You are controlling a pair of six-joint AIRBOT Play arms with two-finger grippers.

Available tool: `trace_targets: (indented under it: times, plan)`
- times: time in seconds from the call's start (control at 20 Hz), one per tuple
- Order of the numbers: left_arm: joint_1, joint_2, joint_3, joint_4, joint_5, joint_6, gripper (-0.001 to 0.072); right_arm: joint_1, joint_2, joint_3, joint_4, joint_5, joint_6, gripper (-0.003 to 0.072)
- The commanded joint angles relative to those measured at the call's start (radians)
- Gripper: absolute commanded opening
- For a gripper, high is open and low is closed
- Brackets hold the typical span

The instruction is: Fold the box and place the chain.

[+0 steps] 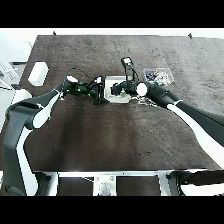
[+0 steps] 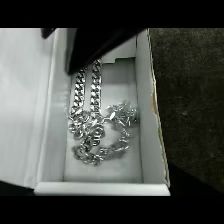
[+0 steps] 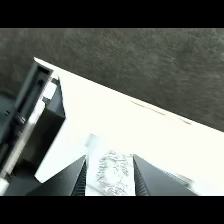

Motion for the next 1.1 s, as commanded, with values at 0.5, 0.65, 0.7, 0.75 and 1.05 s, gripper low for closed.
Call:
trace_targets:
  times: [0.5,0.65,0.7,0.75,1.05]
  plan:
    - [0.000,0.000,0.001,0.000,0.000,0.000,0.0290,-0.362,0.003,-0.006,0.128,0.355,-0.669,0.0431]
    - [0.000,0.001,0.001,0.000,0.000,0.000,0.0290,-0.362,-0.061,-0.006,0.129,0.390,-0.758,0.0430]
    - [0.000,0.001,0.001,0.000,0.000,0.000,0.0290,-0.362,-0.072,-0.006,0.129,0.390,-0.783,0.0430]
    - [0.000,0.001,0.001,0.000,0.000,0.000,0.0290,-0.362,-0.082,-0.006,0.129,0.390,-0.797,0.0429]
    - [0.000,0.000,0.001,0.000,0.000,0.000,0.0290,-0.362,-0.094,-0.006,0.129,0.390,-0.848,0.0416]
